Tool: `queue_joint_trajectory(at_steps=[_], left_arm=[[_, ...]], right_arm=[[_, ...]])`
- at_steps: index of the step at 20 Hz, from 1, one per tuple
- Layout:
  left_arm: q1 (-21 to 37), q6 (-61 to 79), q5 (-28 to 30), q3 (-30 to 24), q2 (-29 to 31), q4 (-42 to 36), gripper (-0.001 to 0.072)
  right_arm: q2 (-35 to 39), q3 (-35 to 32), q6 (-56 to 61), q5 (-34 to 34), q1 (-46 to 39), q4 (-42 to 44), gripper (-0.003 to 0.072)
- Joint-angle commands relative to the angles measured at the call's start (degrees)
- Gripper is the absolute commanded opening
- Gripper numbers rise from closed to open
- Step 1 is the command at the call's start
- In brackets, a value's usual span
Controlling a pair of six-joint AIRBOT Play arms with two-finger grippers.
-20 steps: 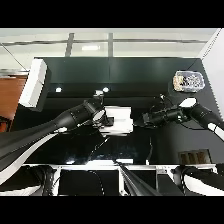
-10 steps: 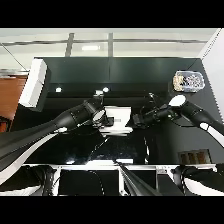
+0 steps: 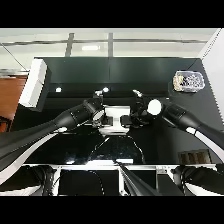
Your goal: Fold the box and place the chain.
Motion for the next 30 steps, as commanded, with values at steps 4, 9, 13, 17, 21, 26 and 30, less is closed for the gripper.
queue_joint_trajectory(at_steps=[4, 9, 13, 17, 21, 26, 30], left_arm=[[0.0, 0.1, 0.0, 0.0, 0.0, -0.2, 0.0028], [0.0, 0.1, 0.0, 0.0, 0.0, -0.2, 0.0028], [0.0, 0.1, 0.0, 0.0, 0.0, -0.2, 0.0027], [0.0, 0.1, 0.0, 0.0, 0.0, -0.2, 0.0028], [0.0, 0.1, 0.0, 0.0, 0.0, -0.2, 0.0028], [0.0, 0.1, 0.0, 0.0, 0.0, -0.2, 0.0027], [0.0, 0.1, 0.0, 0.0, 0.0, -0.2, 0.0027]], right_arm=[[-3.9, 5.3, 22.4, 3.9, 7.9, -20.3, 0.0362], [-7.1, 6.3, 24.0, 5.6, 7.8, -20.3, 0.0359], [-7.1, 6.3, 24.0, 5.1, 7.8, -20.3, 0.0013], [-7.1, 6.3, 24.2, 5.2, 7.8, -20.3, 0.0018], [-7.1, 6.3, 24.4, 5.1, 7.8, -20.3, 0.0186], [-7.1, 6.3, 24.3, 4.7, 7.8, -20.7, 0.0032], [-5.0, 6.4, 22.7, 5.7, 7.4, -21.2, 0.052]])
